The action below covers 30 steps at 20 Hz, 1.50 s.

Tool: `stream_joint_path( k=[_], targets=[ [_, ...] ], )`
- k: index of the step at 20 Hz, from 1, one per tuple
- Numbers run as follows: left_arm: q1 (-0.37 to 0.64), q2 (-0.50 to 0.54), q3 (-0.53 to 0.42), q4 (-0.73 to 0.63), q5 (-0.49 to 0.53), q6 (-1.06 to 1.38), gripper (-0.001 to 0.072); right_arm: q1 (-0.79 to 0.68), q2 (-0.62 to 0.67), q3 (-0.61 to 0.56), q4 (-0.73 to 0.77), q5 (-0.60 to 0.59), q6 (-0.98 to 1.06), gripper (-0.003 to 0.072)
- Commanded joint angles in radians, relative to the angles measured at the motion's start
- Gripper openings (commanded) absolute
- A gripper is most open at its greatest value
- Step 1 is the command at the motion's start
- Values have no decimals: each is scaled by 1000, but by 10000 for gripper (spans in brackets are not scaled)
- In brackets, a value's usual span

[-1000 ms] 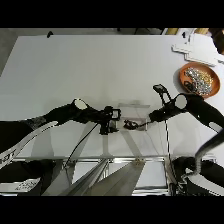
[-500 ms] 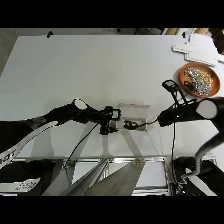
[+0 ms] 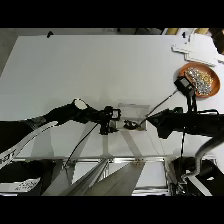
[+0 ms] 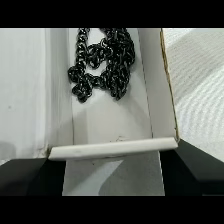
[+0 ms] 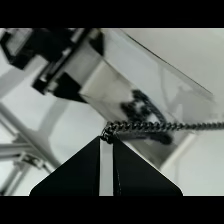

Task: Fold the box and place the chain.

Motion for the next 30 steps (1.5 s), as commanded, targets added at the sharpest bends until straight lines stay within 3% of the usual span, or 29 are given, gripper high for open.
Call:
stream_joint_path(
  k=[1, 7, 12, 14, 15, 18, 22, 27, 30],
  targets=[
    [1, 0, 0, 0, 0, 0, 208, 129, -24, 0, 38, -110, 35, 19],
    [0, 0, 0, 0, 0, 0, 208, 321, -193, 0, 32, -204, 71, 19],
    [1, 0, 0, 0, 0, 0, 208, 345, -320, 0, -49, -338, 97, 24],
    [0, 0, 0, 0, 0, 0, 208, 333, -350, 0, -97, -357, 140, 136],
    [0, 0, 0, 0, 0, 0, 208, 316, -353, 2, -96, -341, 148, 197],
    [1, 0, 0, 0, 0, 0, 208, 233, -338, 64, -127, -196, 143, 203],
    [0, 0, 0, 0, 0, 0, 208, 52, -290, 217, -314, 7, 144, 199],
    [0, 0, 0, 0, 0, 0, 208, -200, -323, 231, -480, 95, 145, 196],
    [0, 0, 0, 0, 0, 0, 208, -226, -385, 180, -482, 40, 171, 196]
  ],
)
